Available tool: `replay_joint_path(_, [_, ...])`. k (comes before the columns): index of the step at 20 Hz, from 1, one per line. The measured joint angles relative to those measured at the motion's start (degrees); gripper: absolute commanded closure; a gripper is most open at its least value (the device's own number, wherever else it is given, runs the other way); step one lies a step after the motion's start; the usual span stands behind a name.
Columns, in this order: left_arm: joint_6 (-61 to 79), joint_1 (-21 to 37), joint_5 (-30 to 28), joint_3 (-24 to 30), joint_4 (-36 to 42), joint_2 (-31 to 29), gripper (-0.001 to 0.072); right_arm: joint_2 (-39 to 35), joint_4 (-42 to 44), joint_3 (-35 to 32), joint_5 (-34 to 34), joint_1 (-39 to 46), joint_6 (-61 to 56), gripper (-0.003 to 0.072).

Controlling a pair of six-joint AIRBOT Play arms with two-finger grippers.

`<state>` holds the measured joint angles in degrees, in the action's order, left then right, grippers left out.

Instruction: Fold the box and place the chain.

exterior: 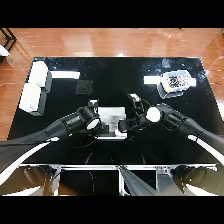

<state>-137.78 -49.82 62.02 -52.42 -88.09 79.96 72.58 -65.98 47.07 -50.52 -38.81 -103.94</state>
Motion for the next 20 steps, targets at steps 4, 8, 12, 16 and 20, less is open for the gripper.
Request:
replay_joint_path(4, [0.00, 0.00, 0.00, -0.02, -0.33, 0.00, 0.0690, 2.19, -9.16, 4.37, -4.92, -4.07, -10.56, 0.0358])
replay_joint_path(8, [0.50, 0.00, -0.02, 0.00, -0.52, 0.00, 0.0690, 4.00, -13.22, 6.67, -6.58, -6.23, -17.49, 0.0358])
replay_joint_path(12, [0.92, 0.00, -0.04, -0.02, -0.59, 0.00, 0.0690, 5.40, -14.49, 7.52, -7.26, -6.88, -21.22, 0.0357])
replay_joint_path(16, [1.09, 0.00, -0.04, 0.00, -0.74, 0.00, 0.0690, 6.75, -14.86, 7.80, -7.39, -7.06, -23.23, 0.0358])
replay_joint_path(20, [1.11, 0.00, -0.07, -0.02, -0.76, 0.00, 0.0690, 8.22, -14.75, 8.09, -7.19, -7.10, -24.26, 0.0386])
